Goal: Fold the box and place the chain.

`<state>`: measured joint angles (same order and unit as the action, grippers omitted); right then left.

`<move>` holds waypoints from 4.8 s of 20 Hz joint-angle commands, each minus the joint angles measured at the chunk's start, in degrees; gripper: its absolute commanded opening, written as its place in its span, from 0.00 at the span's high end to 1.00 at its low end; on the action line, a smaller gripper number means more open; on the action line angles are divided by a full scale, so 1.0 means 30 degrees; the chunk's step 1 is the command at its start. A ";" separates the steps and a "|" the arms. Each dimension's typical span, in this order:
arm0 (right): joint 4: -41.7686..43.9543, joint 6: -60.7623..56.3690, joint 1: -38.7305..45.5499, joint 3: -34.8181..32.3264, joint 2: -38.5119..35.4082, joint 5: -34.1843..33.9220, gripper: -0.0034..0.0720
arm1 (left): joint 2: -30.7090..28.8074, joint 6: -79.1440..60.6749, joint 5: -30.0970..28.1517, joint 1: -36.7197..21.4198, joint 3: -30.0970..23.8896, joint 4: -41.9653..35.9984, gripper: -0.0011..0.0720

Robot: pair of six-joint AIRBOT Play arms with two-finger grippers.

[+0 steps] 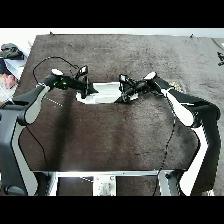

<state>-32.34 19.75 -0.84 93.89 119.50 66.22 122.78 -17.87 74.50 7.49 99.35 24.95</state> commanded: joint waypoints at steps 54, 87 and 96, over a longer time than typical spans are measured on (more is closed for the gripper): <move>0.0000 -0.0015 -0.0015 0.0007 0.0007 0.0000 0.46 | -0.7045 0.3206 -0.7810 0.2244 -0.6142 -0.0896 0.97; 0.0000 -0.0015 -0.0015 0.0007 0.0007 0.0007 0.46 | -0.5450 0.4306 -0.4473 -0.0109 -0.0903 0.2477 0.97; 0.0007 -0.0015 -0.0015 0.0007 0.0007 0.0000 0.46 | -0.5960 0.4648 -0.0867 0.0313 -0.2229 0.8422 0.08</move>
<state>-32.38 19.77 -0.86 93.89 119.52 66.19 105.14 -4.43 71.64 7.86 94.65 44.64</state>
